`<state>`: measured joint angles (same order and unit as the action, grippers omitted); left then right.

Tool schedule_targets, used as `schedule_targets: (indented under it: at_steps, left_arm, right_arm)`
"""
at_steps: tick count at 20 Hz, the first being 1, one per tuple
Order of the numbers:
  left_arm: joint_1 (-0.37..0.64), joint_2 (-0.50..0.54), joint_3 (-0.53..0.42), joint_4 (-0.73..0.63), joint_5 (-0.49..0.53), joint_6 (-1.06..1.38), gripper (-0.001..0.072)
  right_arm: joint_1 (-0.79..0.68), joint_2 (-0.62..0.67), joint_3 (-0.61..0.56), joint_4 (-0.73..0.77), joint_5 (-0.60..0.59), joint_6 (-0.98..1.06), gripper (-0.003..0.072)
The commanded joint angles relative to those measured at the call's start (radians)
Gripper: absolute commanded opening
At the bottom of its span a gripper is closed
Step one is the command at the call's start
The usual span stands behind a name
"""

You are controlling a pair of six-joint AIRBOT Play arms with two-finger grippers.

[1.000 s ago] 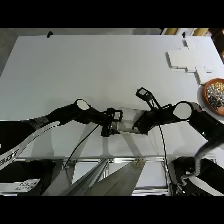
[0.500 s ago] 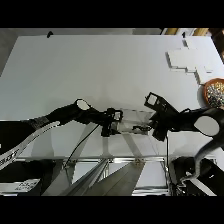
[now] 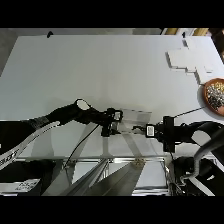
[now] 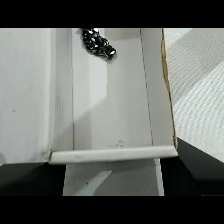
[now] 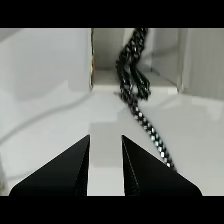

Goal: Fold the box and place the chain.

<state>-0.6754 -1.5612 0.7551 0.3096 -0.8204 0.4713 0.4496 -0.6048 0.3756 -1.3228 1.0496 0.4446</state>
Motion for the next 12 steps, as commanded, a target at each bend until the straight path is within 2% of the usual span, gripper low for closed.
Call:
schedule_targets:
  at_steps: [1, 7, 12]
  left_arm:
    - [0.001, 0.000, 0.001, 0.000, 0.000, 0.000, 0.0134]
    - [0.001, 0.000, 0.001, 0.000, 0.000, 0.000, 0.0134]
    - [0.001, 0.000, 0.001, 0.000, 0.000, 0.000, 0.0134]
  right_arm:
    - [0.001, -0.020, -0.053, 0.110, -0.160, -0.061, 0.0224]
    - [0.001, -0.106, -0.053, 0.111, -0.203, -0.061, 0.0223]
    - [0.001, -0.110, -0.053, 0.086, -0.222, -0.060, 0.0223]
